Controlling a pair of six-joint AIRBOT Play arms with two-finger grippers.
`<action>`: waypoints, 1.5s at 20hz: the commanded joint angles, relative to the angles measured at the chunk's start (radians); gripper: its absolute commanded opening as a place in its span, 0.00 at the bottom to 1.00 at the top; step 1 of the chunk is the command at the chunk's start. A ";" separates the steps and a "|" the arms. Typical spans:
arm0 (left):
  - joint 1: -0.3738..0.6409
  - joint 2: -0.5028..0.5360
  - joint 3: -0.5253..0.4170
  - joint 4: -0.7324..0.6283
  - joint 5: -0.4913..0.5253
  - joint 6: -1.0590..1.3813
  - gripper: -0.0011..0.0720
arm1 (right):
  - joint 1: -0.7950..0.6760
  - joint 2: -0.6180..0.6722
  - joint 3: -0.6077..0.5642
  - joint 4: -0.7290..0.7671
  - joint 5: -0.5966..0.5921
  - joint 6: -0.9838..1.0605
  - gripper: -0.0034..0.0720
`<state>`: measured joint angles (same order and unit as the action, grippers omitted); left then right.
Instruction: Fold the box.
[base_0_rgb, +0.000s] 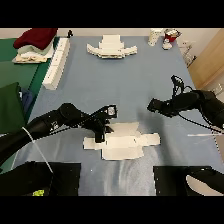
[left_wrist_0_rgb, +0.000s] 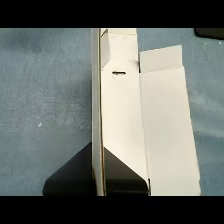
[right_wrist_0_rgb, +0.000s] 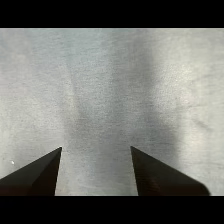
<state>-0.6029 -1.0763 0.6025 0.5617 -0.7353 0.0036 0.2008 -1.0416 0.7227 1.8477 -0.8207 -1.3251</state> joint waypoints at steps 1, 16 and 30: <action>0.005 -0.027 0.008 0.030 -0.055 -0.024 0.03 | 0.000 0.000 0.001 0.000 0.000 0.000 0.92; 0.005 -0.028 0.008 0.029 -0.137 -0.030 0.03 | 0.000 0.012 0.001 0.102 -0.181 -0.106 0.06; 0.005 -0.028 0.008 0.029 -0.137 -0.030 0.03 | 0.771 0.397 -0.161 -0.119 -0.385 0.394 0.04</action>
